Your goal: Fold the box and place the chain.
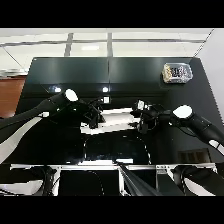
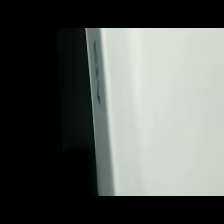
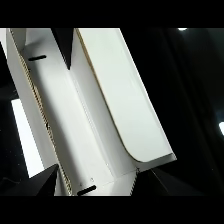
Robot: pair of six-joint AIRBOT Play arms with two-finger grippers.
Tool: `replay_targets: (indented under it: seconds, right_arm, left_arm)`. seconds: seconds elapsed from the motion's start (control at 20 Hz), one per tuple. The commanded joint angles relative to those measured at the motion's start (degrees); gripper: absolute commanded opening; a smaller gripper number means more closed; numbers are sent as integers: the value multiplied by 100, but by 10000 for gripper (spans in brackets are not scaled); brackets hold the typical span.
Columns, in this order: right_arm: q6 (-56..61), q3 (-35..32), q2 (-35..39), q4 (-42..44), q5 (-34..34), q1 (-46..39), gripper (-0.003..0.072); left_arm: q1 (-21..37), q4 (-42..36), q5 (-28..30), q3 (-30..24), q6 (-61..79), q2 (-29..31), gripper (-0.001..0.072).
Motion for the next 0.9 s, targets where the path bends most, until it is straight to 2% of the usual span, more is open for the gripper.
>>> replay_targets:
  seconds: [0.0,0.15,0.55,0.85]
  right_arm:
    - [-109,7,-269,363,348,-11,637]
    - [-129,2,-424,278,365,61,637]
    - [-597,31,-817,-780,131,354,637]
    - [-542,127,-1025,-723,142,369,636]
  left_arm:
    - [-4,-7,-31,7,0,-2,26]
    - [-4,-4,-70,7,0,-2,26]
    - [-4,-7,-66,7,2,-2,26]
    - [-4,-7,-63,7,0,-2,26]
